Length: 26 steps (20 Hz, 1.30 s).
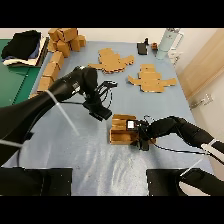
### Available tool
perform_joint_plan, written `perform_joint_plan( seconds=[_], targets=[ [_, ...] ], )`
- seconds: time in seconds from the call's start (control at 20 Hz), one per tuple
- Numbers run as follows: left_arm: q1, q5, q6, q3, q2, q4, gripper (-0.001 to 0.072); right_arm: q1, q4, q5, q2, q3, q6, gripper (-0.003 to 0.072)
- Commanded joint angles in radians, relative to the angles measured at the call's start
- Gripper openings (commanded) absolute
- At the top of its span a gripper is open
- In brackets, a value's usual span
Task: Fold the box.
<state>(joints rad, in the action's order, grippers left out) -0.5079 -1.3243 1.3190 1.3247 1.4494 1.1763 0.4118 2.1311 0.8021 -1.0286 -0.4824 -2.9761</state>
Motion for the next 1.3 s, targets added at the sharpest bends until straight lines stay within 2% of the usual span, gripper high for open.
perform_joint_plan(
  seconds=[0.0,0.15,0.3,0.35,0.4,0.45,0.6,0.85,1.25],
  targets=[
    [0.0,0.195,-0.381,-0.204,-0.168,-0.164,0.0015,0.0,0.0,0.0,0.0,0.0,0.0,0.0509],
    [-0.024,0.309,-0.542,-0.413,-0.297,-0.168,0.0015,0.0,0.0,0.0,0.0,0.0,0.0,0.0509],
    [0.042,0.409,-1.047,-0.577,-0.333,-0.355,0.002,0.0,0.0,0.0,0.0,0.0,0.0,0.0509],
    [0.059,0.446,-1.212,-0.621,-0.33,-0.411,0.0226,0.0,0.0,0.0,0.0,0.0,0.0,0.0509],
    [0.071,0.504,-1.355,-0.665,-0.32,-0.49,0.0627,0.0,0.0,0.0,0.0,0.0,0.0,0.0509],
    [0.075,0.56,-1.458,-0.701,-0.308,-0.558,0.0706,0.0,0.0,0.0,0.0,0.0,0.0,0.0509],
    [0.077,0.674,-1.635,-0.758,-0.27,-0.684,0.0706,0.0,0.0,0.0,0.0,0.0,0.0,0.0509],
    [0.071,0.699,-1.786,-0.758,-0.211,-0.894,0.0706,0.0,-0.002,0.0,0.0,0.0,0.0,0.0509],
    [0.05,0.678,-1.802,-0.749,-0.182,-0.896,0.0706,0.0,-0.003,0.0,0.0,0.0,0.0,0.0509]
  ],
)
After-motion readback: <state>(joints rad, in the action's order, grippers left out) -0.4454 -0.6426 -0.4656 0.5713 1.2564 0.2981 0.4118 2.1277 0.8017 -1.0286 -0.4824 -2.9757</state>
